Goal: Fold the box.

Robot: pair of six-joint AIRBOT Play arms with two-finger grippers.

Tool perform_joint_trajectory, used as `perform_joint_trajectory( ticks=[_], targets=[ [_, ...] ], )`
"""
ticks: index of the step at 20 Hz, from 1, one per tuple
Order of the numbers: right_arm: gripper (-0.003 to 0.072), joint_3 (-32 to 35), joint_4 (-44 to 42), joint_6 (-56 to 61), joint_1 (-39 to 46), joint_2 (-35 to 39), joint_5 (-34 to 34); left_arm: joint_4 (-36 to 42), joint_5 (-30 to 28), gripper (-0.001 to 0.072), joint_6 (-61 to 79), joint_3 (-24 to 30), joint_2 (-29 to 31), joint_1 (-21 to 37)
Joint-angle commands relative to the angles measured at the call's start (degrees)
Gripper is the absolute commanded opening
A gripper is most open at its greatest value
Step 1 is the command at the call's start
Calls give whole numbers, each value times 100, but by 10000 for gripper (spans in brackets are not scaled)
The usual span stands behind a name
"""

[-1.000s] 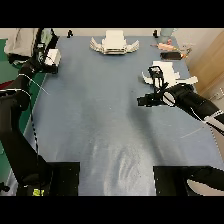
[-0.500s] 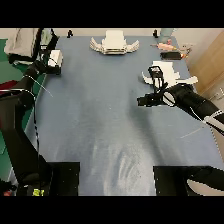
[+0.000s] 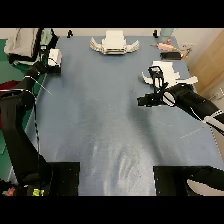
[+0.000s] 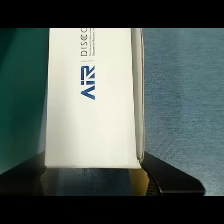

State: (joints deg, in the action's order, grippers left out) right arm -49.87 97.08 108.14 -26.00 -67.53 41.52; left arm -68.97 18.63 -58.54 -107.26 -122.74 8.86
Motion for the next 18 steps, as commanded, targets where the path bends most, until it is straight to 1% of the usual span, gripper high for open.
perform_joint_trajectory(
  ticks=[1,3,4,5,8,10,12,15,18],
  targets=[
    [3,-4,-2,0,-2,-2,2,0,-11,537,2,-2,-2,-7],
    [3,-4,0,0,-4,-4,0,0,15,539,0,-2,-2,-17],
    [3,-4,0,0,-4,-2,0,0,52,561,0,-2,-2,-20],
    [3,-4,0,0,-4,-4,0,0,111,693,0,-2,-2,-20],
    [3,-4,-2,0,-4,-4,2,-7,223,693,0,-4,7,-11],
    [3,-4,0,0,-4,-2,2,-17,446,693,0,-4,39,44],
    [3,-4,-2,0,-4,-4,0,-111,896,693,0,-4,149,129],
    [3,-4,0,-2,-2,-2,0,-452,1788,693,0,-4,424,323],
    [3,-4,0,0,-4,-2,0,-459,2564,692,-2,-4,748,490]
  ],
)
